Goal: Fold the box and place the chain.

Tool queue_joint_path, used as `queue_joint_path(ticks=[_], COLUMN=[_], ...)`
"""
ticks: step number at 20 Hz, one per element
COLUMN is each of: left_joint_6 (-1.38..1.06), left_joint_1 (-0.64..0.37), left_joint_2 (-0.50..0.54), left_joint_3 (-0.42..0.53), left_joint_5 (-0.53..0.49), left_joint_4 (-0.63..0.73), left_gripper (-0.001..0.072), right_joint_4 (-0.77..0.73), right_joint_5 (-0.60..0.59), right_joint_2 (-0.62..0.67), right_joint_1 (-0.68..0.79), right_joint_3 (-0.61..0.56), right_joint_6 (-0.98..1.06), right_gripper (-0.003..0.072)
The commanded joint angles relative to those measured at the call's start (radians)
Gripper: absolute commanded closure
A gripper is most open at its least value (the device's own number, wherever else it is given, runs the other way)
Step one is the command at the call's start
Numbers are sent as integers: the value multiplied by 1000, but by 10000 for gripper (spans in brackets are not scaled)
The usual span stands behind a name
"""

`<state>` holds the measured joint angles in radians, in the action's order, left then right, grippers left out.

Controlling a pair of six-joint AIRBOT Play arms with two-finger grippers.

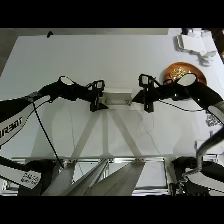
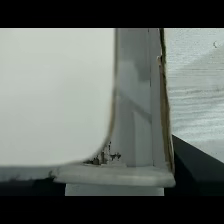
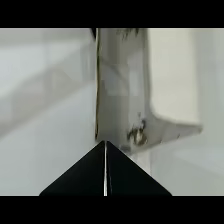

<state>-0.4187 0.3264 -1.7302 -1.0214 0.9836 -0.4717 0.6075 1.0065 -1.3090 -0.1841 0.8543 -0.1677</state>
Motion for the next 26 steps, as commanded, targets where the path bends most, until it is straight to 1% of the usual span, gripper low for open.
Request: queue_joint_path(ticks=[1, 3, 4, 5, 6, 7, 9, 11, 13, 16, 21, 22, 24, 26], left_joint_6=[0, 0, 0, 0, 0, 0, 0, 1, 0, 0, 0, 0, 1, 0], left_joint_1=[-1, -1, -1, -1, -1, -1, -1, -1, -1, -1, -1, -1, -1, -1], left_joint_2=[0, 0, 0, 0, 0, 0, 0, 0, 0, 0, 0, 0, 0, 0], left_joint_3=[1, 1, 1, 1, 1, 1, 1, 1, 1, 1, 1, 1, 1, 1], left_joint_5=[0, 0, 0, 0, 0, 0, 0, 0, 0, 0, 0, 0, 0, 0], left_joint_4=[0, 0, 0, 0, 0, 0, 0, 0, 0, 0, 0, 0, 0, 0], left_gripper=[492, 492, 492, 492, 492, 492, 492, 492, 492, 492, 492, 492, 492, 492], right_joint_4=[-259, -410, -464, -475, -465, -445, -417, -372, -352, -240, 111, 172, 292, 324], right_joint_5=[-130, -209, -273, -334, -371, -381, -350, -329, -314, -269, -126, -104, -98, -98], right_joint_2=[-31, -84, -116, -148, -180, -211, -248, -255, -235, -157, 16, 30, 30, 13], right_joint_1=[-13, -14, -14, -14, -14, -14, -14, -14, -14, -14, 19, 27, 30, 15], right_joint_3=[1, 1, 1, 1, 1, 1, 1, 1, 1, 1, 0, 0, -1, -3], right_joint_6=[6, 2, 2, 2, 3, 3, 3, 3, 3, 4, 15, 35, 122, 141], right_gripper=[677, 677, 677, 677, 678, 678, 677, 677, 677, 677, 672, 672, 672, 668])
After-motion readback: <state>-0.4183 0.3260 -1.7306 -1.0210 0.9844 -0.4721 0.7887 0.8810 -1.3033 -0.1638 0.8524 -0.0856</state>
